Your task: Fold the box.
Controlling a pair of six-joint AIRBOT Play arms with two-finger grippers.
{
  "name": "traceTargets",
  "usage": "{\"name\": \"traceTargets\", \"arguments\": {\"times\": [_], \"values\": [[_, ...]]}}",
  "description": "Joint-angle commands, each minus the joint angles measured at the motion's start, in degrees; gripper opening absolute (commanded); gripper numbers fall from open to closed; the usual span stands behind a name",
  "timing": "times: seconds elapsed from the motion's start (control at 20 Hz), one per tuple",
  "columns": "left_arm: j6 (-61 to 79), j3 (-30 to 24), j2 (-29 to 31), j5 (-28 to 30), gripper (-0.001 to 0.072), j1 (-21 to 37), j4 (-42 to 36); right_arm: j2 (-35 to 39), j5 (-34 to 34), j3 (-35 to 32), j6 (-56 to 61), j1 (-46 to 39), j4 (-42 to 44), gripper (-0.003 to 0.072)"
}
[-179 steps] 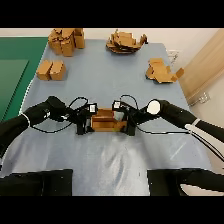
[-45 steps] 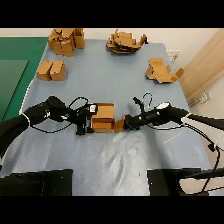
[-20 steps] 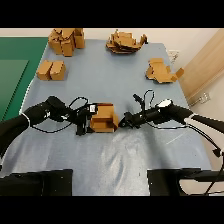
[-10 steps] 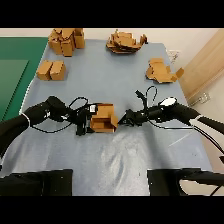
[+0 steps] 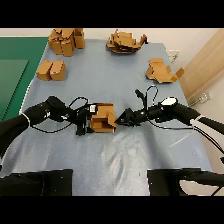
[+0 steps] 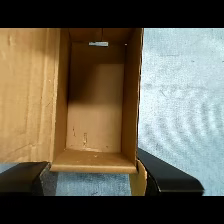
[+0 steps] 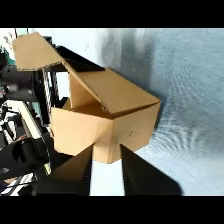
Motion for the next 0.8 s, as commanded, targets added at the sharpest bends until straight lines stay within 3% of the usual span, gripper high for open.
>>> {"name": "traceTargets", "arguments": {"times": [0.0, 0.1, 0.35, 0.4, 0.75], "values": [[0.0, 0.0, 0.0, 0.0, 0.0117, 0.0, 0.0, 0.0, -2.8, 0.0, 0.1, 1.2, 0.2, 0.0324], [0.0, 0.0, 0.0, 0.0, 0.0117, 0.0, 0.0, 0.0, -3.9, 0.2, 1.2, 2.1, 0.2, 0.041], [0.0, 0.0, 0.0, 0.0, 0.0117, 0.0, 0.0, 0.0, -5.3, 4.3, 6.8, 4.9, -7.8, 0.0485], [0.0, 0.0, 0.0, 0.0, 0.0117, 0.0, 0.0, 0.0, -5.2, 5.3, 8.4, 5.6, -10.1, 0.053], [0.0, 0.0, 0.0, 0.0, 0.0117, 0.0, 0.0, -1.8, -5.2, 9.5, 12.7, 9.1, -15.6, 0.0536]]}}
